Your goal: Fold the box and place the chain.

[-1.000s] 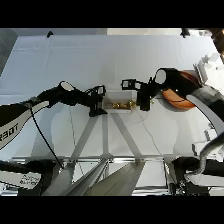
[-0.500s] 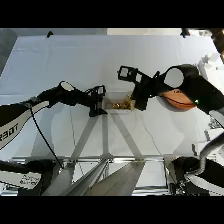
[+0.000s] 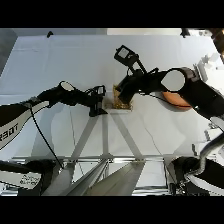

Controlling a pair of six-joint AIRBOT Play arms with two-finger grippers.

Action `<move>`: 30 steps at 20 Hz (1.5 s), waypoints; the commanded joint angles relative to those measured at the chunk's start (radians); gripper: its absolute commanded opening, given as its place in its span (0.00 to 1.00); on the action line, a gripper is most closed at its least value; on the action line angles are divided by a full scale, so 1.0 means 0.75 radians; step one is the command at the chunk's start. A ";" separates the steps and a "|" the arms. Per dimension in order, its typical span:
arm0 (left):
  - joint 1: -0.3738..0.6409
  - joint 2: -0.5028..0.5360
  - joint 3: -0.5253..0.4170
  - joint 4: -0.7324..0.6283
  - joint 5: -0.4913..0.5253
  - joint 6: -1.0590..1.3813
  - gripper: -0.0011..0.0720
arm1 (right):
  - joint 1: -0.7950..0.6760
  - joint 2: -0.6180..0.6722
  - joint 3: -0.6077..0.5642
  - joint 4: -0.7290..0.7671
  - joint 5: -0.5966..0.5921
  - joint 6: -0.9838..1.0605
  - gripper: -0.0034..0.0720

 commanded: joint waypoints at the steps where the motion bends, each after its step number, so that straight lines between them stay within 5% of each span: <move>1: -0.001 0.000 -0.001 0.001 0.000 0.000 0.37 | 0.013 0.001 0.001 0.104 -0.158 0.021 0.05; 7: -0.001 0.000 -0.001 0.001 0.001 0.000 0.37 | 0.013 0.001 0.001 -0.036 -0.126 0.062 0.05; 12: -0.001 0.000 -0.001 0.001 0.000 0.000 0.37 | 0.012 0.001 0.001 -0.427 0.125 0.253 0.05; 18: -0.001 0.000 0.000 0.001 0.000 0.000 0.37 | 0.012 -0.004 0.000 -0.486 0.299 0.253 0.06; 19: -0.001 0.000 0.000 0.001 0.001 0.000 0.37 | 0.012 -0.004 0.000 -0.486 0.298 0.254 0.09; 21: -0.001 0.000 -0.001 0.001 0.000 0.000 0.37 | 0.013 -0.004 0.000 -0.485 0.303 0.269 0.37; 22: -0.001 0.000 -0.001 0.001 0.001 0.000 0.37 | 0.012 -0.004 0.000 -0.486 0.313 0.287 0.41; 30: -0.001 0.000 -0.001 0.001 0.000 0.000 0.37 | 0.009 -0.004 0.000 -0.521 0.420 0.293 0.41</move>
